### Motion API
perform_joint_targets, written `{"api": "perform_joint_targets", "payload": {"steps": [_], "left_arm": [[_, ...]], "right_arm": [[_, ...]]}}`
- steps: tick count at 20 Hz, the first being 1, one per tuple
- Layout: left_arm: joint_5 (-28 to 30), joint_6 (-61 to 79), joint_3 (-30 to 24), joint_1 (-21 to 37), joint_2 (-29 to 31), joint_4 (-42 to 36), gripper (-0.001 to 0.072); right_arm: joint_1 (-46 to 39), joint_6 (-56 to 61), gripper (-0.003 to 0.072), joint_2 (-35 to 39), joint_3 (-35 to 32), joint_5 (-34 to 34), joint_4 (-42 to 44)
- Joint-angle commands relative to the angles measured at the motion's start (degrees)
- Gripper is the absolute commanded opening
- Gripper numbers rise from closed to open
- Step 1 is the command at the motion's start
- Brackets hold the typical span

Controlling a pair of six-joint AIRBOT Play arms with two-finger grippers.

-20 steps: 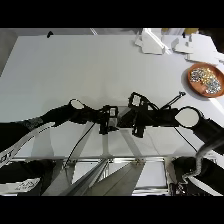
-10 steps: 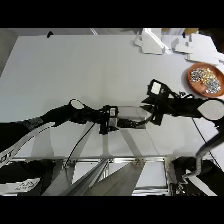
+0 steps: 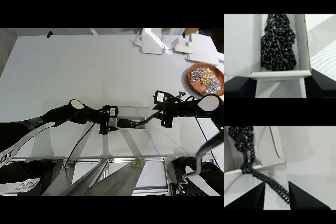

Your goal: Fold the box and place the chain.

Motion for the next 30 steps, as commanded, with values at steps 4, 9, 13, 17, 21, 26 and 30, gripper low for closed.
{"api": "perform_joint_targets", "payload": {"steps": [4, 9, 13, 17, 21, 26, 30], "left_arm": [[0.0, 0.02, 0.04, 0.02, 0.04, 0.0, 0.0135], [0.0, 0.02, 0.02, 0.02, 0.04, 0.0, 0.0135], [0.0, 0.02, 0.04, 0.02, 0.04, 0.0, 0.0135], [0.0, 0.02, 0.04, 0.02, 0.04, 0.0, 0.0135], [0.0, 0.02, 0.02, 0.02, 0.04, 0.0, 0.0135], [0.0, 0.02, 0.04, 0.02, 0.04, 0.0, 0.0135], [0.0, 0.02, 0.04, 0.02, 0.04, 0.0, 0.0135]], "right_arm": [[2.99, -9.81, 0.0313, -10.73, -1.33, -3.02, 2.58], [3.23, -10.01, 0.0149, -13.35, -1.33, -3.61, 2.4], [3.23, -6.69, 0.0015, -11.23, -1.31, -2.54, -0.81], [3.26, 4.94, 0.0015, -1.11, -1.27, -1.03, -11.21], [5.92, 7.39, 0.0015, 12.15, 1.27, 5.92, -10.62], [15.08, 11.76, 0.0016, 17.55, 3.82, 6.86, 1.68], [24.09, 11.72, 0.0016, 15.28, 3.82, -3.54, 11.41]]}}
